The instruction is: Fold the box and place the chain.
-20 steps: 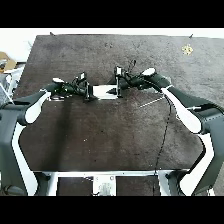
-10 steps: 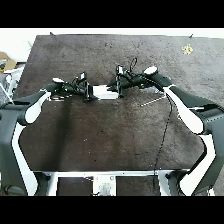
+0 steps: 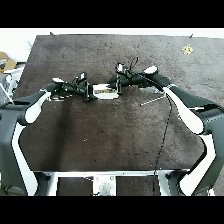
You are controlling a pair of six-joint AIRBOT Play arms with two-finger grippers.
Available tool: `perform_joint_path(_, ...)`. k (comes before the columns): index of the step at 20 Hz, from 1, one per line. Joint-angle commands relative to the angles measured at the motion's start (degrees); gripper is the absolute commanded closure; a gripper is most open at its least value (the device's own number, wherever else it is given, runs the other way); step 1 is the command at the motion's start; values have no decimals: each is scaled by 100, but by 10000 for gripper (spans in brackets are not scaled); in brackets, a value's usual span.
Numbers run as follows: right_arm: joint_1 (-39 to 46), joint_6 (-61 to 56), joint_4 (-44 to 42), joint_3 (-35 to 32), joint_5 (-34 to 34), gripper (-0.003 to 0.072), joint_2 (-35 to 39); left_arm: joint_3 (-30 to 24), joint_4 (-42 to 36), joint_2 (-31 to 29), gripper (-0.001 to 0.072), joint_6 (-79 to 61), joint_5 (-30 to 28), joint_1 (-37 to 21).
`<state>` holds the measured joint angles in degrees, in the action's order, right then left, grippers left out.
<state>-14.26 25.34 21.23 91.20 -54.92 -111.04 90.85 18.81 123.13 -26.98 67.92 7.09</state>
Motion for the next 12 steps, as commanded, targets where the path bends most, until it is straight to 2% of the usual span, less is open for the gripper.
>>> perform_joint_path(1,4,-144,157,4,-103,497,0,-2,4,-2,424,-2,2,0)
perform_joint_path(5,4,-575,514,-4,-564,497,-7,-2,4,-2,424,-2,2,0)
perform_joint_path(11,4,-874,820,-9,-726,495,-101,-2,4,-2,424,-2,2,0)
perform_joint_path(12,7,-876,824,-9,-726,420,-101,-2,4,-2,424,-2,2,0)
